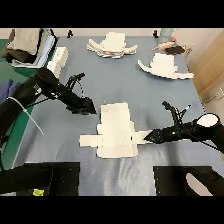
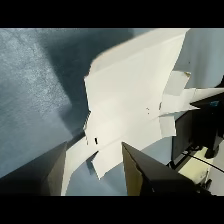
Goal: Fold the box.
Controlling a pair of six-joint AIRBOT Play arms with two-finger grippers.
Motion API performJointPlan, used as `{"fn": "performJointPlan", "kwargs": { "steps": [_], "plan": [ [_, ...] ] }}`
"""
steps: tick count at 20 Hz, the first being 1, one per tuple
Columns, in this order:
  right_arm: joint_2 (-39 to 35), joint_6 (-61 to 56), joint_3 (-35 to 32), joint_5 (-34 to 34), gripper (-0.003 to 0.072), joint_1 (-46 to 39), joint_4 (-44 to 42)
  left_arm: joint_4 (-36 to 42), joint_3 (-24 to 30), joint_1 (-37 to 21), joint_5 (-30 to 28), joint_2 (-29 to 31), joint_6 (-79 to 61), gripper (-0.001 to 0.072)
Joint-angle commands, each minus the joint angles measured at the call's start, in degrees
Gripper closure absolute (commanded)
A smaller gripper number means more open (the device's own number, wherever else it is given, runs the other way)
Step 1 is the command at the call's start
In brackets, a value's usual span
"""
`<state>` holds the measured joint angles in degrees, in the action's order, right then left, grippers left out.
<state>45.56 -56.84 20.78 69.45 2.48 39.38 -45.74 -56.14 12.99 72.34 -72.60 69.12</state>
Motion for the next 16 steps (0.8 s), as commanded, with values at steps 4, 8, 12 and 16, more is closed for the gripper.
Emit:
{"fn": "performJointPlan", "kwargs": {
  "steps": [4,8,12,16],
  "plan": [
    [-1.2,0.9,0.0,-1.6,0.0687,3.7,-1.0,4.9,0.0,-0.5,-0.4,-11.9,-6.2,0.0188],
    [-1.2,0.8,0.0,-1.6,0.0688,3.7,-1.3,14.1,0.0,-0.4,-1.6,-17.1,-15.0,0.0189],
    [-1.2,0.8,0.0,-1.7,0.0688,3.7,-1.3,19.2,0.0,1.5,-1.2,-19.3,-24.5,0.0189],
    [-1.2,0.8,0.0,-1.6,0.0688,3.7,-1.2,19.1,0.0,2.6,0.8,-19.3,-29.9,0.0357]
  ]
}}
